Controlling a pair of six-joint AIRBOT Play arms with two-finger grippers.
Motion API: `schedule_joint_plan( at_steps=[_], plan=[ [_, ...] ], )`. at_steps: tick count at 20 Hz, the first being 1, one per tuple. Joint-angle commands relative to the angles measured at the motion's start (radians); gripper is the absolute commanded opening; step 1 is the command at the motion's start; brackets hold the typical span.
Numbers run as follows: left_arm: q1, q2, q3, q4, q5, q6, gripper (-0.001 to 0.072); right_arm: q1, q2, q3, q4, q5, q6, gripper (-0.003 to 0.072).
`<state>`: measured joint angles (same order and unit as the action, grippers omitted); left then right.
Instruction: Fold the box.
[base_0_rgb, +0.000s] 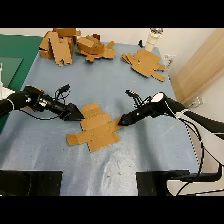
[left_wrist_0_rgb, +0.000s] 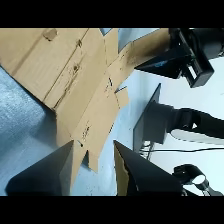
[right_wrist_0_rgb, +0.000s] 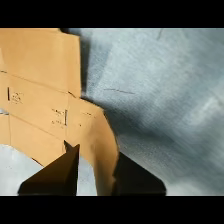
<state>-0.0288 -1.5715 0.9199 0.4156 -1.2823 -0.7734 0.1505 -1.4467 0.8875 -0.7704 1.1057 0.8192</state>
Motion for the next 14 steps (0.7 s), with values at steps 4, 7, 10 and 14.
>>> schedule_joint_plan(
  at_steps=[4, 7, 10, 14],
  plan=[
    [0.032, -0.001, 0.000, -0.001, -0.011, 0.004, 0.0384, 0.012, -0.006, 0.002, 0.058, 0.003, -0.063, 0.0002],
    [0.049, -0.001, -0.001, 0.000, -0.012, 0.003, 0.0384, 0.045, 0.020, -0.016, 0.076, -0.010, -0.078, 0.0002],
    [0.063, -0.006, 0.000, 0.000, -0.012, 0.008, 0.0385, 0.095, 0.119, -0.098, 0.080, -0.185, -0.077, 0.0002],
    [0.072, -0.053, 0.000, -0.001, -0.017, 0.004, 0.0591, 0.120, 0.232, -0.222, 0.079, -0.358, -0.032, 0.0002]
  ],
)
